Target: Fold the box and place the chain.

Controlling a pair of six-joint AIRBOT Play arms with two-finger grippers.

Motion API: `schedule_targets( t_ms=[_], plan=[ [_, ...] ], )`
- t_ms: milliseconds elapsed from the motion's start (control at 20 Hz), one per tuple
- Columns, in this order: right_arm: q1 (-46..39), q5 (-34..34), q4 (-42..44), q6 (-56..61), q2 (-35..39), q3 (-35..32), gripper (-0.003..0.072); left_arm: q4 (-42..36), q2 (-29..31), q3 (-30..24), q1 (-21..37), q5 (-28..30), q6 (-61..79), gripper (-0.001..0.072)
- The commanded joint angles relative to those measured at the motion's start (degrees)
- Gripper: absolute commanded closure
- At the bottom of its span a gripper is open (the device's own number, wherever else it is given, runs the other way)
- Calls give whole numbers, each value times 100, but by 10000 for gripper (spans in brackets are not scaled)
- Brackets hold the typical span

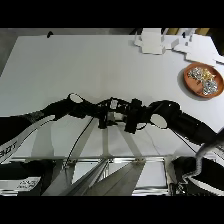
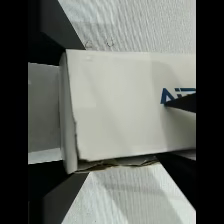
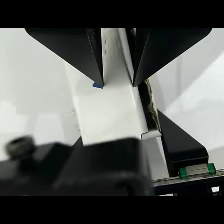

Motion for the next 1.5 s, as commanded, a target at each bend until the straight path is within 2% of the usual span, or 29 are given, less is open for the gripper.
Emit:
schedule_targets(
  t_ms=[0,50,150,250,350,500,750,850,950,1100,1150,1200,1250,1450],
  plan=[
    [2,61,136,17,-4,-118,483,-4,4,0,-2,13,0,556],
    [2,57,136,15,-4,-118,480,-4,4,0,-2,13,0,556],
    [2,57,153,15,-2,-118,388,-4,4,0,-2,13,0,556],
    [2,162,385,15,17,-116,383,-4,4,0,-2,13,0,556],
    [2,380,623,-2,61,-114,339,-4,4,0,-2,13,0,556],
    [0,634,595,0,76,-116,339,-4,4,0,-2,13,0,556],
    [0,546,603,4,101,-116,360,-4,4,0,-2,13,0,556],
    [0,411,605,48,245,-116,447,-4,4,0,-2,13,0,556],
    [-15,225,612,157,396,-116,456,-4,4,0,-2,13,0,556],
    [-17,208,608,323,411,-116,537,-4,4,0,-2,13,0,556],
    [-17,205,605,326,407,-116,539,-4,4,0,-2,13,0,556],
    [-17,184,599,328,396,-116,573,-4,4,0,-2,13,0,556],
    [-17,155,560,328,372,-118,678,-4,4,0,-2,13,0,556],
    [-15,149,560,509,103,-136,672,-4,4,0,-2,13,0,556]
  ],
)
